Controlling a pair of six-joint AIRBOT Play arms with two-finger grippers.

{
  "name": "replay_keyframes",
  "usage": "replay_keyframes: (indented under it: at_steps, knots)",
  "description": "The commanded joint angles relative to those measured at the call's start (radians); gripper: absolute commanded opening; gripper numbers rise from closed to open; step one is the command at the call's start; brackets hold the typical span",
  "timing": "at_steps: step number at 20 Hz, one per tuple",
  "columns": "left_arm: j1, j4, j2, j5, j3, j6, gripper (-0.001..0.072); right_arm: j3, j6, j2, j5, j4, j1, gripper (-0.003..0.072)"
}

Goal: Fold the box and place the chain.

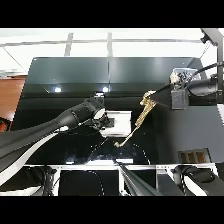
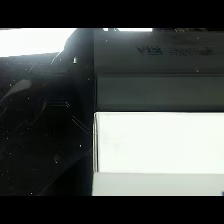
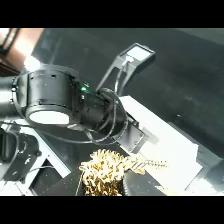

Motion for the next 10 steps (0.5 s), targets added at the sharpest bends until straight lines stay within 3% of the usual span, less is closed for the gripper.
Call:
replay_keyframes:
  at_steps: [1,10]
  knots:
    - [0.001,0.0,0.0,0.0,0.0,0.0,0.0027,-0.01,0.0,0.0,-0.025,0.038,0.002,0.0008]
    - [0.001,0.0,0.0,0.0,0.0,0.0,0.0027,-0.08,-0.001,-0.115,-0.123,0.06,0.084,0.0008]
